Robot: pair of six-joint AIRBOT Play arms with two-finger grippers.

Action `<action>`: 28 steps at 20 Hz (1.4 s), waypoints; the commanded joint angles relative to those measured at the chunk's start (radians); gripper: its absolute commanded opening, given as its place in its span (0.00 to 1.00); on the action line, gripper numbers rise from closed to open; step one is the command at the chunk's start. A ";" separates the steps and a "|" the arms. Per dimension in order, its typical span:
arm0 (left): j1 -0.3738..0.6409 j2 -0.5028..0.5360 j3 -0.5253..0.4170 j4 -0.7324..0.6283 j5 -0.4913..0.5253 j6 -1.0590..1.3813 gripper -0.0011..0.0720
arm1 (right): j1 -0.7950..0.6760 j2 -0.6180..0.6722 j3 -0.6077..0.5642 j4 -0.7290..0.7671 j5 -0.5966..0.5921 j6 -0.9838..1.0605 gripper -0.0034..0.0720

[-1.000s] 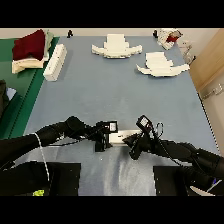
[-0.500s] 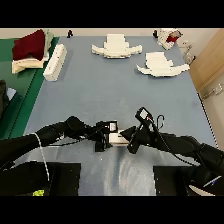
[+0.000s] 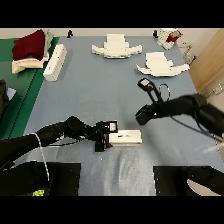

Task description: Fold the box.

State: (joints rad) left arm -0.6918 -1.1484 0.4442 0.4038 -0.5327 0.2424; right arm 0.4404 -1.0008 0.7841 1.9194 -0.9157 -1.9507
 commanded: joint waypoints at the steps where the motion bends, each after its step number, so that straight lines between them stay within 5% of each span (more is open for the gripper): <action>1: 0.000 0.000 0.000 0.000 0.000 0.000 0.66 | -0.168 -0.190 0.228 -0.117 -0.428 0.146 0.05; 5: 0.000 0.000 0.001 0.000 0.001 0.000 0.66 | -0.250 -0.312 0.314 -0.117 -0.458 0.269 0.05; 11: 0.002 0.007 0.008 0.001 0.000 -0.001 0.66 | -0.254 -0.320 0.315 -0.117 -0.402 0.268 0.05; 15: 0.066 0.104 0.011 0.042 0.000 -0.205 0.65 | -0.254 -0.319 0.315 -0.117 -0.402 0.268 0.05; 22: 0.546 0.411 0.011 0.584 -0.157 -0.863 0.66 | -0.254 -0.319 0.315 -0.117 -0.402 0.268 0.05; 28: 1.060 0.404 0.018 0.603 -0.129 -0.886 0.66 | -0.254 -0.319 0.315 -0.117 -0.402 0.268 0.05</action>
State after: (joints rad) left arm 0.1570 -0.7425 0.4576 0.9611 -0.6750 -0.5903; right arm 0.1871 -1.3193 1.0985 1.8027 -1.3174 -1.6833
